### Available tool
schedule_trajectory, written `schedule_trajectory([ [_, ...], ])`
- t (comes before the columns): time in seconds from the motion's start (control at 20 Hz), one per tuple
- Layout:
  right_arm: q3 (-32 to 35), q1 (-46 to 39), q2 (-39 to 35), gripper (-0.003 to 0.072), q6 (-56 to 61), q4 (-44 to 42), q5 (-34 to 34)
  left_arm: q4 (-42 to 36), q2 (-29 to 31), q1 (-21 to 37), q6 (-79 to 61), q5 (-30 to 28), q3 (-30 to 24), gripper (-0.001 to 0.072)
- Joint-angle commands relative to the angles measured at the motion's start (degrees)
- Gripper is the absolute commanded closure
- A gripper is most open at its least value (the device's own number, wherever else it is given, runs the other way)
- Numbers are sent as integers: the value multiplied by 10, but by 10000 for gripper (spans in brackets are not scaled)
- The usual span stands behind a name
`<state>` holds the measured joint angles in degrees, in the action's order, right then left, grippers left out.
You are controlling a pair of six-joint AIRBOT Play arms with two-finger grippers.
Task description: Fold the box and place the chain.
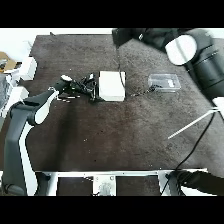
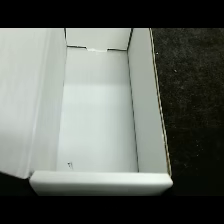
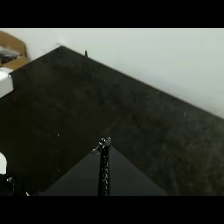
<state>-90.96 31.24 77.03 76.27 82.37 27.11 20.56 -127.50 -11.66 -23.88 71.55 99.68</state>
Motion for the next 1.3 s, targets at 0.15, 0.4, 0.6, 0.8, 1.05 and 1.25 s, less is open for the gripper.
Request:
schedule_trajectory([
  [0.15, 181, -6, 74, 681, 55, -32, -147, 0, 0, 0, 0, 0, 0, 422],
  [0.4, 227, -47, 72, 310, 108, -25, -117, 0, 0, 0, 0, 0, 0, 422],
  [0.6, 260, -113, -1, 418, 108, -23, -38, 0, 0, 0, 0, 0, 0, 422],
  [0.8, 336, -210, -37, 418, 146, -23, 21, 0, 0, 0, 0, -1, 0, 422],
  [1.05, 388, -298, 17, 419, 179, -66, -46, 0, 0, 0, 0, -1, 0, 423],
  [1.25, 388, -290, 80, 420, 179, -110, -103, 0, 0, 0, 0, -1, 0, 422],
])
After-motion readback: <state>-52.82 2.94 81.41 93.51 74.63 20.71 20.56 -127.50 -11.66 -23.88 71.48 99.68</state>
